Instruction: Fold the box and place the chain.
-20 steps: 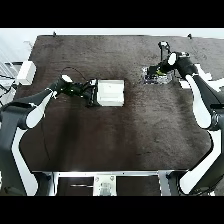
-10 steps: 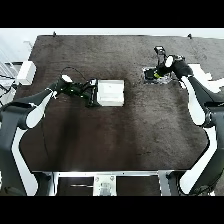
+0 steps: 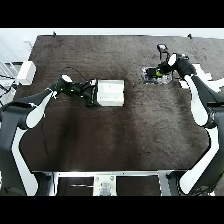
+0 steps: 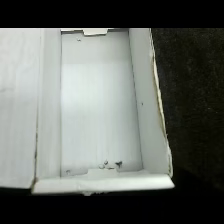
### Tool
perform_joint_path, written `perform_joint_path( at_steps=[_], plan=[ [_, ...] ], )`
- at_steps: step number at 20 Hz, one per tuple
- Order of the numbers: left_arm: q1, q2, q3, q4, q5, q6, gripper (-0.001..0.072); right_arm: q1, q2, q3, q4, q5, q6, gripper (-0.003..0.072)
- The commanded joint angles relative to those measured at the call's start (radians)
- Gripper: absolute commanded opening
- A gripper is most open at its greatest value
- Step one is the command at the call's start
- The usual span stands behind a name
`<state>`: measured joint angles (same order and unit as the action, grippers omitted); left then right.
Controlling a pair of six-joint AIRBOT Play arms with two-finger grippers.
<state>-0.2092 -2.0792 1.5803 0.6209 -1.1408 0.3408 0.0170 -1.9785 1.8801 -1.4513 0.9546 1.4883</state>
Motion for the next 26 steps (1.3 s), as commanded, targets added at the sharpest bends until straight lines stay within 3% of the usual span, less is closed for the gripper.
perform_joint_path(
  at_steps=[1,6,18,26],
  plan=[
    [0.000,0.000,0.000,0.000,0.000,0.000,0.0469,0.000,0.045,0.002,0.000,0.022,-0.002,0.0004],
    [0.000,0.000,0.000,0.000,0.000,0.000,0.0469,0.002,0.163,0.002,0.001,0.087,-0.030,0.0003],
    [0.000,0.000,0.000,0.000,0.000,0.000,0.0469,0.155,0.689,0.002,0.001,0.086,-0.114,0.0002],
    [0.000,0.000,0.000,0.000,0.000,0.000,0.0469,0.400,0.771,-0.017,0.001,0.178,-0.147,0.0002]
  ],
)
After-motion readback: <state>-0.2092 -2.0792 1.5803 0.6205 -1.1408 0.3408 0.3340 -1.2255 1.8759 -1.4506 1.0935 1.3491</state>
